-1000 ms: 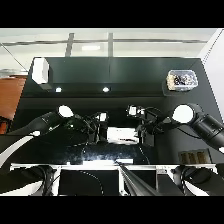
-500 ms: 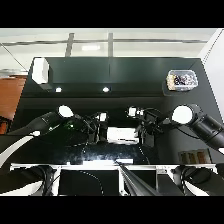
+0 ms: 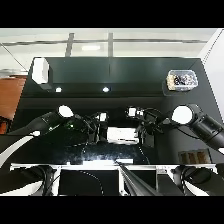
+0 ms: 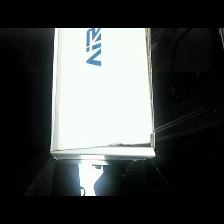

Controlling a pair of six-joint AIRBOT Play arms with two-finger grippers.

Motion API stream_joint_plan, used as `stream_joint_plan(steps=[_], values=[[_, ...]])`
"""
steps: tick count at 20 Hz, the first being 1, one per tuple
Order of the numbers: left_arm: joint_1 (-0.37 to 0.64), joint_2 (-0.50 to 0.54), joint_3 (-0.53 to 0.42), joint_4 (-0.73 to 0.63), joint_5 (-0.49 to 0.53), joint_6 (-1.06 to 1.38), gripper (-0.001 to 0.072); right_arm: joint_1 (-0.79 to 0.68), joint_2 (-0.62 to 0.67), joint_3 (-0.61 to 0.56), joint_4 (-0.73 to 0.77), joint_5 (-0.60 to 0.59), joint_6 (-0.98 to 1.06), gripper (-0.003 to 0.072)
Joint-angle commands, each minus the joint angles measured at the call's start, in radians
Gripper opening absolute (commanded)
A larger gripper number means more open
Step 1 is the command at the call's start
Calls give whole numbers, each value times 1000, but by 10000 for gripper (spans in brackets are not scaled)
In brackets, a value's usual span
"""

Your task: Fold the box and place the chain.

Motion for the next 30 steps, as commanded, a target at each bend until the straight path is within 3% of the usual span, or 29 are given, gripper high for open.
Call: stream_joint_plan(steps=[1, 30], values=[[0, 0, 1, 0, 0, 0, 412, 1, 0, 0, 1, -3, 1, 197], [0, 0, 1, 0, 0, 0, 412, 72, -2, -48, -1, -78, 28, 200]])
